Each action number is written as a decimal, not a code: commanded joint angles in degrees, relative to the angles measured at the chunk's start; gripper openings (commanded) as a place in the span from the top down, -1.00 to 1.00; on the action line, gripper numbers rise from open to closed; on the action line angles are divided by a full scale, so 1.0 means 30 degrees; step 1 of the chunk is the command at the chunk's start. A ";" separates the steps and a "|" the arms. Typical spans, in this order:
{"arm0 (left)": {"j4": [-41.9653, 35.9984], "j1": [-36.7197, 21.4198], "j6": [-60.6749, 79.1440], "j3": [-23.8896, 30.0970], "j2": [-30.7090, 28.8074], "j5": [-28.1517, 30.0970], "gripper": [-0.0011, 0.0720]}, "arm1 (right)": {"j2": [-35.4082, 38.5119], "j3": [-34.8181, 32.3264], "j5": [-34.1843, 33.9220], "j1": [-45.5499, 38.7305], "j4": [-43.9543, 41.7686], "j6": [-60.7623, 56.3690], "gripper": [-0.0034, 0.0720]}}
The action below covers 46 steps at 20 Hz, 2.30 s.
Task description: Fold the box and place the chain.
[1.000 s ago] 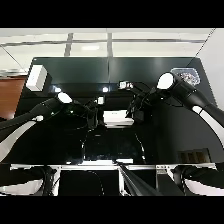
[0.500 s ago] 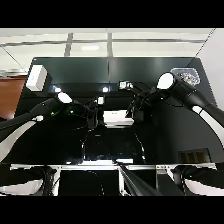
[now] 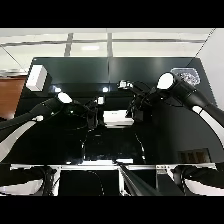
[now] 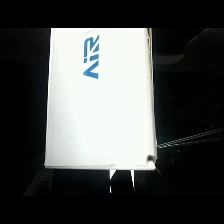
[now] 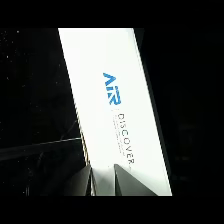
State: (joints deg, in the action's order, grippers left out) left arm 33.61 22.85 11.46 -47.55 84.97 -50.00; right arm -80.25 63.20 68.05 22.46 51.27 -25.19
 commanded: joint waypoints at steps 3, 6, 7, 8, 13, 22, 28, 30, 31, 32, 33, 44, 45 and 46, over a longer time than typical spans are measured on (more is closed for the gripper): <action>0.0000 0.0007 0.0007 -0.0007 0.0015 0.0000 0.04 | 0.0022 0.0000 -0.0087 0.0007 0.0007 -0.0029 0.61; 0.0000 0.0007 0.0015 -0.0007 0.0015 0.0000 0.04 | 0.0138 0.0007 -0.0109 0.0007 0.0517 -0.0022 0.76; 0.0000 0.0007 0.0007 -0.0007 0.0015 0.0007 0.04 | 0.0138 0.0007 -0.0080 0.0007 0.0605 -0.0029 0.76; 0.0000 0.0007 0.0007 -0.0007 0.0015 0.0007 0.04 | 0.0138 0.0007 -0.0080 0.0015 0.0634 -0.0029 0.76; 0.0000 0.0007 0.0007 -0.0007 0.0015 0.0000 0.04 | 0.0102 -0.0007 -0.0051 0.0022 0.0561 -0.0466 0.76; 0.0007 0.0007 0.0007 -0.0007 0.0015 0.0000 0.04 | -0.0328 -0.0015 -0.0051 0.0058 0.0408 -0.0831 0.53; 0.0000 0.0007 0.0007 -0.0007 0.0015 0.0007 0.04 | -0.0372 -0.1122 -0.0168 0.0058 0.0379 -0.0969 0.53; 0.0000 0.0007 0.0015 -0.0007 0.0015 0.0000 0.04 | 0.0000 -0.1027 -0.0007 -0.0066 -0.0634 -0.1100 0.53; 0.0007 0.0007 0.0007 -0.0007 0.0015 0.0000 0.04 | 0.0401 -0.0969 -0.0284 -0.0291 -0.1486 -0.1115 0.53; 0.0000 0.0007 0.0007 -0.0007 0.0015 0.0000 0.04 | 0.0831 -0.0947 -0.0648 -0.0612 -0.2419 -0.1239 0.53; 0.0000 0.0007 0.0007 -0.0007 0.0015 0.0000 0.04 | 0.1311 -0.0947 -0.0867 -0.1129 -0.3461 -0.1712 0.53; 0.0000 0.0007 0.0007 -0.0007 0.0015 0.0007 0.04 | 0.0991 -0.4940 -0.0772 -0.3526 -0.9020 -0.8939 0.89; 0.0007 0.0015 0.0015 -0.0007 0.0015 0.0007 0.04 | 0.0648 -0.4969 -0.1523 -0.3016 -0.9078 -0.9049 0.89; 0.0000 0.0007 0.0007 -0.0007 0.0015 0.0007 0.04 | 0.0291 -0.4962 -0.2091 -0.2586 -0.9275 -0.9049 0.89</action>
State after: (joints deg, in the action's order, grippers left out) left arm 33.61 22.85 11.46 -47.55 84.99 -50.00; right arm -77.56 50.13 67.90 12.40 26.28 -49.39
